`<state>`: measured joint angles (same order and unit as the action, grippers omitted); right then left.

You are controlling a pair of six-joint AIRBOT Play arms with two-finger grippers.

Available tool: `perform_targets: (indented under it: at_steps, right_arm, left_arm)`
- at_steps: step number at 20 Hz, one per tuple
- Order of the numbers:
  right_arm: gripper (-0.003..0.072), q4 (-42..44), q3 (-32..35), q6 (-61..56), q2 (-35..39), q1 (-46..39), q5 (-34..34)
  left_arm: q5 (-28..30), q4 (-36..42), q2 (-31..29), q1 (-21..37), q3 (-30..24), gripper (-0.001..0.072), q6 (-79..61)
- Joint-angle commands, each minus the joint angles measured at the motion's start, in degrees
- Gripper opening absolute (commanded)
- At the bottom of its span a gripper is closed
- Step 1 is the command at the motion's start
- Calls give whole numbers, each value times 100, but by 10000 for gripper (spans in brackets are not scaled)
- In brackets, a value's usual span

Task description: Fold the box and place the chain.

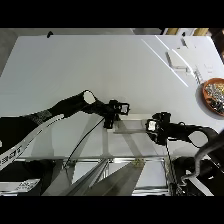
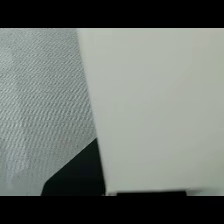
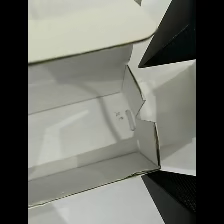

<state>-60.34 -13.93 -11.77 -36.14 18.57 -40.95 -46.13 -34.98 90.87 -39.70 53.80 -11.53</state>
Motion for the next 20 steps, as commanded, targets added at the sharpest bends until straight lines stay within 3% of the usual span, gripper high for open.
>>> perform_targets:
  at_steps: [1, 8, 16, 20]
  right_arm:
    - [660, 872, -7, 1032, -282, -485, -66]
    - [660, 2186, -129, 3237, -1001, -1344, -437]
    - [660, 2505, -433, 3853, -2144, -1679, -1228]
    - [659, 2518, -433, 3945, -2398, -1679, -1285]
  left_arm:
    - [0, -2, 2, -2, 2, 11, 0]
    - [0, -2, 2, -2, 2, 11, 0]
    - [0, -2, 2, -2, 2, 11, 0]
    - [0, -2, 2, -2, 2, 11, 0]
